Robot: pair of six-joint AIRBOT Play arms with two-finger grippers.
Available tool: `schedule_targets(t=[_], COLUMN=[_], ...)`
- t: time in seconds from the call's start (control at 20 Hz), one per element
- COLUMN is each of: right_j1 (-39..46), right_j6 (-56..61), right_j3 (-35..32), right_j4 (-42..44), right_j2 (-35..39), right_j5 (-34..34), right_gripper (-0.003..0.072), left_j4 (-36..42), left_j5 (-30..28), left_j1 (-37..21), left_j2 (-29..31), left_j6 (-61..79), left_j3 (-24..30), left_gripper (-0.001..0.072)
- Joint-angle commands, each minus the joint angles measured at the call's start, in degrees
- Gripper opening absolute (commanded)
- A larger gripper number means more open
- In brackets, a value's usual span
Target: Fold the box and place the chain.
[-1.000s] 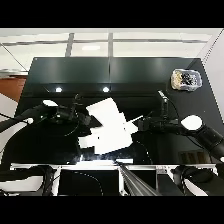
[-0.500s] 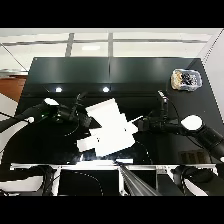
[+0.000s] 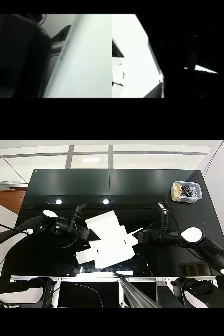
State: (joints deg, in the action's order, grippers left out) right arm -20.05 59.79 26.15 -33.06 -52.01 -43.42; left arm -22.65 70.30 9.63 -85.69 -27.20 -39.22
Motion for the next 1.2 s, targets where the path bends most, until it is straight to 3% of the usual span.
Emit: schedule_targets(t=[0.0,0.1,0.2,0.25,0.3,0.35,0.5,0.65,0.8,0.95,1.0,1.15], right_j1=[-0.07,-0.04,-0.04,0.26,1.11,2.58,10.47,16.31,16.46,16.31,16.28,15.39], right_j6=[0.0,0.0,0.0,0.0,0.0,-0.02,-0.33,-11.26,-17.35,-22.03,-25.46,-30.71], right_j3=[0.0,0.0,0.0,0.0,0.17,0.94,6.84,13.42,14.38,13.27,12.22,9.2], right_j4=[-0.02,-0.02,-0.22,-0.17,-0.2,-1.01,-9.55,-22.1,-33.31,-32.63,-30.27,-23.12], right_j2=[0.04,0.04,0.04,0.07,0.07,0.07,0.09,0.07,0.07,0.07,0.04,0.04], right_j5=[0.0,-0.02,-0.02,-0.04,-0.83,-2.51,-11.32,-20.7,-24.41,-23.69,-22.88,-20.68], right_gripper=[0.0026,0.0026,0.0027,0.0204,0.0607,0.0714,0.0714,0.0714,0.0713,0.0713,0.0713,0.0713], left_j4=[2.08,2.27,2.12,2.12,2.12,2.1,1.57,-8.5,-11.17,-11.19,-11.02,-10.73], left_j5=[2.67,2.47,2.6,2.64,2.75,3.06,5.66,4.02,-9.79,-28.85,-32.02,-32.0], left_j1=[-1.42,-1.27,-1.07,-1.11,-1.11,-1.11,-0.5,5.88,15.58,22.27,23.12,22.99], left_j2=[-0.04,-0.04,-0.04,-0.04,-0.04,-0.04,0.28,2.75,9.68,12.81,12.0,8.96], left_j6=[4.39,5.09,6.1,6.34,6.36,6.67,11.15,11.13,15.91,25.31,27.52,27.63], left_j3=[-0.07,-0.07,-0.07,-0.07,-0.07,-0.09,-1.16,-4.68,-5.27,-2.95,-2.49,-2.49], left_gripper=[0.0165,0.0038,0.003,0.003,0.0029,0.0029,0.0025,0.0022,0.0022,0.0028,0.0029,0.003])
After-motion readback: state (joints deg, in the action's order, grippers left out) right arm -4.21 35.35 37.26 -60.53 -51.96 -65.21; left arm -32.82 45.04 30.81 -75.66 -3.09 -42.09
